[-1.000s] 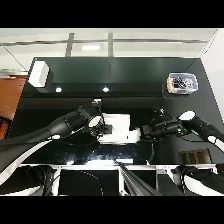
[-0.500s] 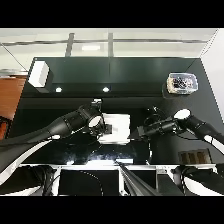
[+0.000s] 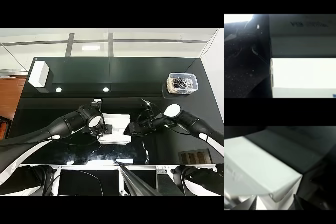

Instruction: Fold the box and place the chain.

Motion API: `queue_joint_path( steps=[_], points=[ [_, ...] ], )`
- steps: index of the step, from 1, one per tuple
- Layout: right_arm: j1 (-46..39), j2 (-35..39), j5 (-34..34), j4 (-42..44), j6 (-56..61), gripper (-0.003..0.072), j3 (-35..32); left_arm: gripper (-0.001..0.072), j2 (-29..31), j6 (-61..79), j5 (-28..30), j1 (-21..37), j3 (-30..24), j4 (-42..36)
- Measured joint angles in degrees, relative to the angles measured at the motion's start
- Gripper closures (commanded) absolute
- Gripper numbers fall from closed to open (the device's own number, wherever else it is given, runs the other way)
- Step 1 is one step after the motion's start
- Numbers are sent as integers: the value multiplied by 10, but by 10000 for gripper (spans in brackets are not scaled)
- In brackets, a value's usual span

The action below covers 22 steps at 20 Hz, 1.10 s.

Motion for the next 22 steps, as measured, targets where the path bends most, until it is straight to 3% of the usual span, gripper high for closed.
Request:
queue_joint_path(
  steps=[7,8,9,15,22],
  points=[
    [130,-1,-47,-250,294,321,84,685,0,1,0,0,0,0],
    [146,-1,-49,-282,338,413,92,685,0,1,0,0,0,0],
    [162,-1,-48,-315,386,453,99,685,0,0,0,0,0,0],
    [224,-32,-4,-433,541,453,138,685,0,1,0,0,0,3],
    [247,-62,26,-473,625,454,164,685,0,0,-2,0,0,4]
  ],
)
